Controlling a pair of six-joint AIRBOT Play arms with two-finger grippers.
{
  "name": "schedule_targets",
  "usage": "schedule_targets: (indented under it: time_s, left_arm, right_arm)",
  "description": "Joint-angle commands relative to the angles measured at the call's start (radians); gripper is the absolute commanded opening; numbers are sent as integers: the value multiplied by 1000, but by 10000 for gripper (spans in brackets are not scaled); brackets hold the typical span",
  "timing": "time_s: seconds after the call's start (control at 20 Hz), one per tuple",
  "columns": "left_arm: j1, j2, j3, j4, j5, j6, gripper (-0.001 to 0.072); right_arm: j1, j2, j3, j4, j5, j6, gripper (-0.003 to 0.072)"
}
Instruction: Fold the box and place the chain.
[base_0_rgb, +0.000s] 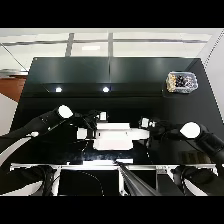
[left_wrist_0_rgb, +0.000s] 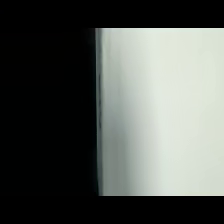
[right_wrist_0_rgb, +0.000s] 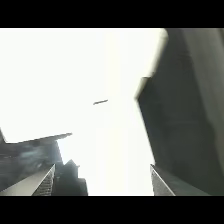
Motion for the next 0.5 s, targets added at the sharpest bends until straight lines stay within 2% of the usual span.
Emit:
schedule_targets:
  time_s: [0.0,0.3,0.45]
  left_arm:
    - [0,-1,-1,-1,0,-2,34]
    - [0,-1,-1,-1,0,-1,34]
    - [0,-1,-1,-1,0,-1,34]
  right_arm:
    - [79,-37,-5,34,10,-47,705]
    - [182,-95,-5,64,0,-89,704]
    - [217,-118,-5,87,-77,-89,704]
